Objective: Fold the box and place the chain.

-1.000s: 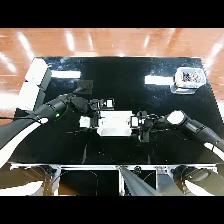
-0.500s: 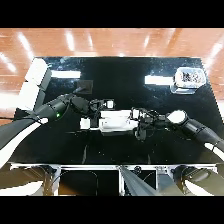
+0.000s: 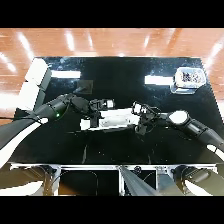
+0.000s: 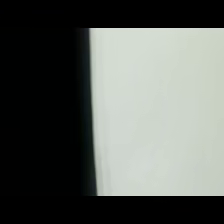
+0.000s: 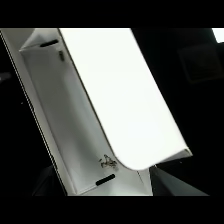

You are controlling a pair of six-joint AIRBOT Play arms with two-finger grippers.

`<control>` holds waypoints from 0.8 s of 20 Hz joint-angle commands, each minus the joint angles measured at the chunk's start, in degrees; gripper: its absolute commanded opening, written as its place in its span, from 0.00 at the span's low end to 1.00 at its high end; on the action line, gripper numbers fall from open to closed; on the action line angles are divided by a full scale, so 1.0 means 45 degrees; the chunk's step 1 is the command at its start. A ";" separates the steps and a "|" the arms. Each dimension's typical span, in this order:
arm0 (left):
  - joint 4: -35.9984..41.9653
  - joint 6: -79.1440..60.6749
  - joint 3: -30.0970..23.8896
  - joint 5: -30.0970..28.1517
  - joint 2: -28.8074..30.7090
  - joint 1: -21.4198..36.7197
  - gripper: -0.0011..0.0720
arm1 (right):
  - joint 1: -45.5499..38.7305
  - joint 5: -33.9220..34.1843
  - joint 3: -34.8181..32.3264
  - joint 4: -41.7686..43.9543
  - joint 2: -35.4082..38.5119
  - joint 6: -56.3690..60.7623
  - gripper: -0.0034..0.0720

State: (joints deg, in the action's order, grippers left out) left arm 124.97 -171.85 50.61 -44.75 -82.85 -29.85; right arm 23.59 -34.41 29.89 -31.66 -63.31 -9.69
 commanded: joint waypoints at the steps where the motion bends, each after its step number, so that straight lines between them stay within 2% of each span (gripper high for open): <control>1: -0.0005 -0.0010 0.0015 -0.0039 0.0005 0.0005 0.05 | -0.0010 0.0777 -0.0005 -0.0073 0.0223 0.0107 0.98; 6: -0.0005 -0.0010 0.0015 -0.0029 0.0005 0.0005 0.05 | -0.0005 0.0500 -0.0005 -0.0058 0.0291 -0.0321 0.98; 11: -0.0185 -0.0010 0.0015 -0.0034 0.0005 -0.0005 0.05 | -0.0005 0.0457 -0.0005 0.0034 0.0219 -0.2346 0.98; 14: -0.0937 -0.0015 0.0015 -0.0063 0.0005 -0.0170 0.05 | -0.0005 0.0447 0.0000 0.0039 -0.0102 -0.3410 0.98; 16: -0.1146 -0.0015 0.0034 -0.0170 0.0005 -0.0330 0.05 | -0.0005 -0.0155 0.0000 0.0034 -0.0374 -0.4133 0.98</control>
State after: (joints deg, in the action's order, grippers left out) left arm 122.26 -171.87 50.65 -44.93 -82.81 -30.65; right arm 23.59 -32.88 29.89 -31.59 -63.77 -22.83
